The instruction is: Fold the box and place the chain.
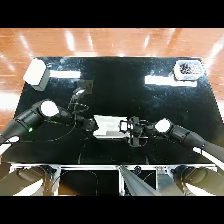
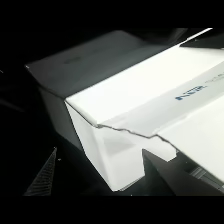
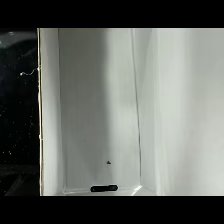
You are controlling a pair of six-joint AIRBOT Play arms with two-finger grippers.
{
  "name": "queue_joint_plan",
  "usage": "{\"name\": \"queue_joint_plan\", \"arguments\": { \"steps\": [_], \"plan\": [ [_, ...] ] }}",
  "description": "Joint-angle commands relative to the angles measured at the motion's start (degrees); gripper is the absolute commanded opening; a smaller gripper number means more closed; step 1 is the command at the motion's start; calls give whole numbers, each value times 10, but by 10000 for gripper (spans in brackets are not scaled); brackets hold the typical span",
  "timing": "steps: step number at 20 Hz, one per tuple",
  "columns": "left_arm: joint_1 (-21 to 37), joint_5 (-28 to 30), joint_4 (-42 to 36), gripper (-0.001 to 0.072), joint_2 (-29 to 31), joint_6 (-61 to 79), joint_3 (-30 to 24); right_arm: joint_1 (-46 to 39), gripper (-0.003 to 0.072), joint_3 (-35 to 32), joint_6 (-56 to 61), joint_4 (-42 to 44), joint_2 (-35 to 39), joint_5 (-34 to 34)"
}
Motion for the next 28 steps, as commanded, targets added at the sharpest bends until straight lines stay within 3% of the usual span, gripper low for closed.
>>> {"name": "queue_joint_plan", "arguments": {
  "steps": [1, 4, 8, 14, 20, 21, 22, 23, 28],
  "plan": [
    [-36, 38, 49, 643, -2, -93, 1, 0, 150, 1, 0, 0, 0, 0],
    [-90, 84, 128, 643, 9, -203, 1, 0, 150, 1, 0, 0, 0, 0],
    [-131, 119, 177, 643, 8, -276, 1, 0, 150, 1, 0, 0, 0, 0],
    [-132, 108, 182, 641, 3, -306, 2, 0, 150, 0, 0, 0, 0, 0],
    [-174, 106, 263, 640, 1, -382, 2, 0, 152, 0, 0, 0, 0, 0],
    [-173, 106, 263, 640, 1, -382, 2, 0, 185, 0, 0, 0, 0, 0],
    [-173, 106, 263, 640, 1, -382, 2, 0, 409, 0, 0, 0, 0, 0],
    [-173, 106, 263, 640, 1, -382, 2, 0, 497, 1, 1, 0, 0, 0],
    [-173, 107, 263, 640, 1, -382, 2, 0, 475, 0, 1, 0, 0, 0]
  ]
}}
